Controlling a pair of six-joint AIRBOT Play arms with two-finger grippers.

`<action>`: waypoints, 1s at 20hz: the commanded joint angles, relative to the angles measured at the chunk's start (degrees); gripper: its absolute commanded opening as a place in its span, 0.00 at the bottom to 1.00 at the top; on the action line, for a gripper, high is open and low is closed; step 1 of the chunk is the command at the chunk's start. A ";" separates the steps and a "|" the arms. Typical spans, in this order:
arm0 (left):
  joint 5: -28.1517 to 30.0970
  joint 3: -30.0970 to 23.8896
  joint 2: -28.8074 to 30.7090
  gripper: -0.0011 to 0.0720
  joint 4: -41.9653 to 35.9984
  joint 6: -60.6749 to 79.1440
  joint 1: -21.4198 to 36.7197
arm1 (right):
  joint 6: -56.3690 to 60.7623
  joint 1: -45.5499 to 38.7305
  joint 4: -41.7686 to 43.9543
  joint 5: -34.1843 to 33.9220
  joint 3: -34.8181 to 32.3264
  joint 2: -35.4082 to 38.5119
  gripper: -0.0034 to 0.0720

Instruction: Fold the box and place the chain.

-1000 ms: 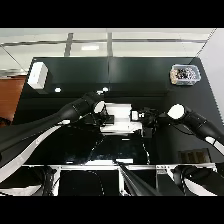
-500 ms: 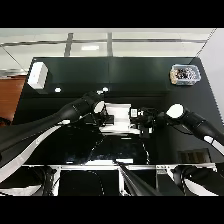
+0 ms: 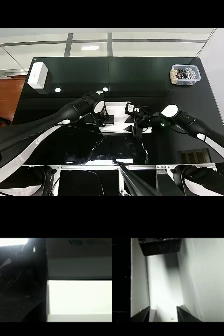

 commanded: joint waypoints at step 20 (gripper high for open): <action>0.22 0.04 0.02 0.05 -1.31 0.04 0.24 | 76.26 -42.14 -22.71 12.87 -1.99 10.01 0.06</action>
